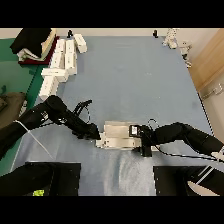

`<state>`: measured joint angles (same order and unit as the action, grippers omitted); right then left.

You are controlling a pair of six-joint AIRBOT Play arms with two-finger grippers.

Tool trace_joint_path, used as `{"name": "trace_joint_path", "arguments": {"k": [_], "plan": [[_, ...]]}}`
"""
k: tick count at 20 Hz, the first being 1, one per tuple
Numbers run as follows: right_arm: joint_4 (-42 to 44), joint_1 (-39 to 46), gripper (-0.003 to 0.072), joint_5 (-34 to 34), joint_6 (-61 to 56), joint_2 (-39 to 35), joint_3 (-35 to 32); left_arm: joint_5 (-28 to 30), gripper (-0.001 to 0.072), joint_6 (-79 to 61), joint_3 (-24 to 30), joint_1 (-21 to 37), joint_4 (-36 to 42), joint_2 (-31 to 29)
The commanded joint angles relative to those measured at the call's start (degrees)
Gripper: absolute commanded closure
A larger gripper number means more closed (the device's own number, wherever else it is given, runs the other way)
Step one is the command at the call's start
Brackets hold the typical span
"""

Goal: Fold the box.

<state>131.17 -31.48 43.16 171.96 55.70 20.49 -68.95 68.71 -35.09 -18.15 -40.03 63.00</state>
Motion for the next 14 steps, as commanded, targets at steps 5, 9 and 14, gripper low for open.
{"name": "trace_joint_path", "arguments": {"k": [5,9,14], "plan": [[0.00,-0.04,0.0181,-0.02,-0.02,-0.04,0.02,2.01,0.0272,0.28,-0.15,-2.62,2.58,-0.33],[0.00,-0.04,0.0182,-0.02,-0.02,-0.04,0.02,4.52,0.0272,0.26,-0.15,-6.10,2.75,0.81],[0.00,-0.04,0.0181,-0.02,-0.02,-0.04,0.02,0.85,0.0381,0.33,-3.28,-3.50,2.25,-2.19]]}}
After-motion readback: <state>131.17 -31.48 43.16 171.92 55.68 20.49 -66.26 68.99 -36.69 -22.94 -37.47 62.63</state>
